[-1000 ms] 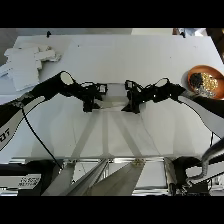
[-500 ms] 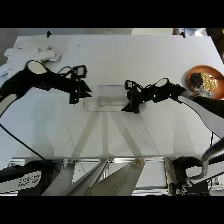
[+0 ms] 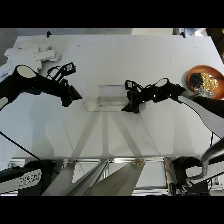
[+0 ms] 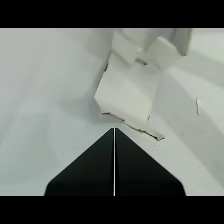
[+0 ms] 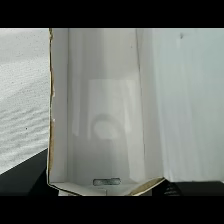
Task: Fold the box and place the chain.
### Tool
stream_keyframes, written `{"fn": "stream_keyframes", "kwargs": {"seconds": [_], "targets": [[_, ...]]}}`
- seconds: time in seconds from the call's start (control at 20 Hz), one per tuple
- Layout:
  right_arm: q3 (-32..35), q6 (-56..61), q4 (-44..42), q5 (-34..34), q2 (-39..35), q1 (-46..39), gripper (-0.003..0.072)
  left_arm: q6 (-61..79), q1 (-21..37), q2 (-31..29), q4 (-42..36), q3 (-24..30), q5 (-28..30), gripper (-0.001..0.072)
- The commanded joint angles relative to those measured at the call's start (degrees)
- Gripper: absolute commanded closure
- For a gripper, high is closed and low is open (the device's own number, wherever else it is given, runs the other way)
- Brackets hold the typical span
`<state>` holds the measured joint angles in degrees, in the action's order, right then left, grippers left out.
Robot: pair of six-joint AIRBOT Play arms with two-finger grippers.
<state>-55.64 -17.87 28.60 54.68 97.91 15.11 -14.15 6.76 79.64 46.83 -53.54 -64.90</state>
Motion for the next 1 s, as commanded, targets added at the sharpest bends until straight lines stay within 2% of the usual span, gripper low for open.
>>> {"fn": "stream_keyframes", "kwargs": {"seconds": [0.0,0.15,0.3,0.55,0.7,0.95], "targets": [[-0.07,0.00,0.00,0.02,-0.04,0.04,0.0252,-15.69,-0.17,0.31,1.07,4.35,5.55,0.0701],[-0.07,0.00,0.00,0.02,-0.04,0.04,0.0252,-18.62,-2.56,0.31,2.14,6.21,7.30,0.0703],[-0.07,0.00,0.00,0.02,-0.04,0.04,0.0252,-27.36,-6.40,0.68,2.14,7.32,13.07,0.0703],[-0.07,0.00,0.00,0.02,-0.04,0.04,0.0252,-35.45,-11.08,2.08,2.75,7.34,14.69,0.0704],[-0.07,0.00,0.00,0.02,-0.04,0.04,0.0252,-38.58,-11.80,2.08,4.63,7.34,16.76,0.0704],[-0.07,-0.02,0.00,0.02,-0.04,0.04,0.0252,-38.64,-11.67,1.79,5.51,7.34,15.98,0.0702]]}}
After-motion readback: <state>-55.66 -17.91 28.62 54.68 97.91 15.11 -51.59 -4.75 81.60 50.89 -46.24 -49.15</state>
